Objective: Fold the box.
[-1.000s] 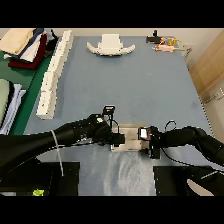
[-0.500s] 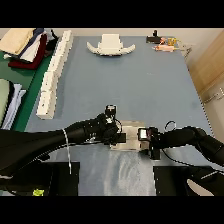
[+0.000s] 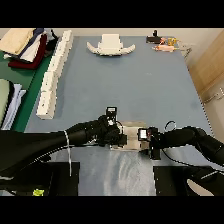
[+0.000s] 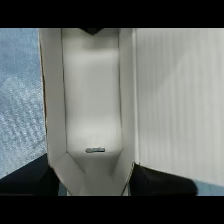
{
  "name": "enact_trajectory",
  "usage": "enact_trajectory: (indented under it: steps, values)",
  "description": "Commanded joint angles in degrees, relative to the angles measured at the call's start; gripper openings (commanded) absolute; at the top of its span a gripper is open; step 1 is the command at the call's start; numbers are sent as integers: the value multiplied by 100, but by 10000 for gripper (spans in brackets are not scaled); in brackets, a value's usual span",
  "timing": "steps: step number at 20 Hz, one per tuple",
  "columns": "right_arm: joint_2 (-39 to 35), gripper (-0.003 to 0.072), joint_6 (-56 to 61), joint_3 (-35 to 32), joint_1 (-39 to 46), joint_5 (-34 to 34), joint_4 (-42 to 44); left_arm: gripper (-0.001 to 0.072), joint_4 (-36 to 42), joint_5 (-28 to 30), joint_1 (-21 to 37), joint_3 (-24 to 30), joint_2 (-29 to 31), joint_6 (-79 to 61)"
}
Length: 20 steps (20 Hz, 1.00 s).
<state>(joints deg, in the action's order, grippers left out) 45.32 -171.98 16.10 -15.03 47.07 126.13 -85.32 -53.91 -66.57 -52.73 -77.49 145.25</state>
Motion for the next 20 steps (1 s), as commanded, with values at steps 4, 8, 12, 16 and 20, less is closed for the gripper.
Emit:
enact_trajectory:
  steps: [4,8,12,16,20]
  values:
    - [-2,506,4,4,0,-7,9,572,-31,-7,-24,-7,0,33]
    - [-2,507,4,2,0,-7,9,531,-90,42,-24,-7,0,140]
    - [-2,507,4,4,2,-7,7,15,-83,127,-68,-7,0,118]
    - [-2,506,4,4,2,-7,9,24,-81,188,-138,-13,0,116]
    - [-2,507,4,4,2,-7,7,451,-83,184,-144,-22,0,271]
